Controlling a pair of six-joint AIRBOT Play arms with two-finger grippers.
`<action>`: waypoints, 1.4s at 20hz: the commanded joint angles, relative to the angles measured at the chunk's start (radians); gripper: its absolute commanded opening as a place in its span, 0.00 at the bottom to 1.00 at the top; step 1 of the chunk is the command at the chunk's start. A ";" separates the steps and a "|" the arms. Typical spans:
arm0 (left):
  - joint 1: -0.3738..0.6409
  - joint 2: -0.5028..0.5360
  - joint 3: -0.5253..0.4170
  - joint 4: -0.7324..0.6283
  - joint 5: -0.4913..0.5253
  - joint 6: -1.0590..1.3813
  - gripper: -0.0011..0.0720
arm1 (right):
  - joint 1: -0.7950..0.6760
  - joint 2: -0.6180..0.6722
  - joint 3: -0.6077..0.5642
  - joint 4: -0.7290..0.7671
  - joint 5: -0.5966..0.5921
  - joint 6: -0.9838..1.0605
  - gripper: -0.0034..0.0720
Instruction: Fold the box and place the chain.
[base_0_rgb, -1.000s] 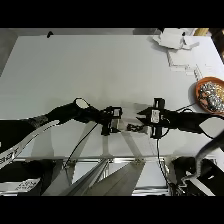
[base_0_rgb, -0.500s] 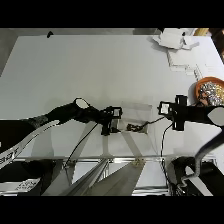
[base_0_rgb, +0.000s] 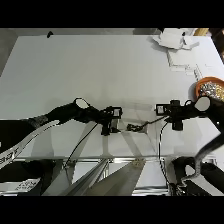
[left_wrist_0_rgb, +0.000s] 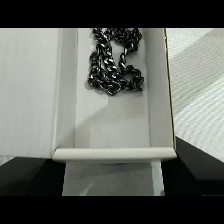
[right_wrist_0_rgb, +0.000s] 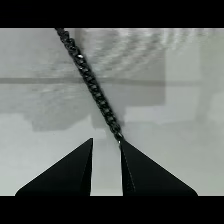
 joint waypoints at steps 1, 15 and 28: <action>0.000 0.001 0.000 0.000 0.000 0.000 0.39 | -0.003 -0.082 0.000 0.004 -0.046 -0.056 0.32; 0.000 0.001 0.000 0.000 0.000 0.000 0.39 | 0.063 0.029 0.000 0.092 0.096 -0.031 0.06; 0.000 0.001 0.000 0.000 0.000 0.000 0.39 | 0.414 0.335 0.000 0.425 0.122 0.089 0.06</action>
